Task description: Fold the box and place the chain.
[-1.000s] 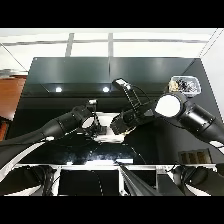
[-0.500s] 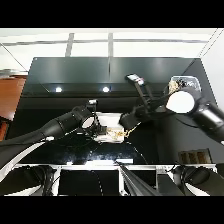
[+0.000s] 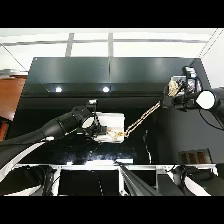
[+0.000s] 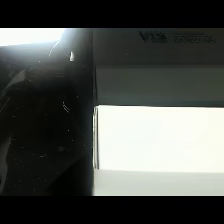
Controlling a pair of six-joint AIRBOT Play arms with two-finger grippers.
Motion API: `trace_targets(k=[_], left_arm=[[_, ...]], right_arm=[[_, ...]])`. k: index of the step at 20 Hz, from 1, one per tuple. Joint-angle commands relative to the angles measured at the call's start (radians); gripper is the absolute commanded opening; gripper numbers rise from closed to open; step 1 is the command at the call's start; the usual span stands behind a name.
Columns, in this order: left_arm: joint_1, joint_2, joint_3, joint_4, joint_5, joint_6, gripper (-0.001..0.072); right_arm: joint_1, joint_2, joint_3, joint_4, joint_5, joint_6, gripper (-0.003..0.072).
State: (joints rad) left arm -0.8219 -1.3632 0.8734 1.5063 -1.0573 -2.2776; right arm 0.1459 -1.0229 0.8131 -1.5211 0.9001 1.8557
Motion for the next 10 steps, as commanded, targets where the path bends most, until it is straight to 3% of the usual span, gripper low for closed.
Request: trace_targets(k=[1, 8, 9, 10], left_arm=[[0.000, 0.000, 0.001, 0.000, 0.000, 0.000, 0.0032], [-0.001, 0.000, 0.001, -0.001, -0.002, 0.000, 0.0032], [-0.001, 0.000, 0.001, -0.001, -0.003, 0.000, 0.0032], [0.000, 0.000, 0.001, -0.001, -0.003, 0.000, 0.0032]], right_arm=[[-0.084, -0.125, 0.000, -0.008, -0.243, 0.154, 0.0706], [-0.096, -0.380, 0.109, -0.098, -0.234, 0.480, 0.0692], [-0.096, -0.396, 0.114, -0.103, -0.250, 0.486, 0.0585], [-0.096, -0.404, 0.116, -0.103, -0.277, 0.486, 0.0583]])
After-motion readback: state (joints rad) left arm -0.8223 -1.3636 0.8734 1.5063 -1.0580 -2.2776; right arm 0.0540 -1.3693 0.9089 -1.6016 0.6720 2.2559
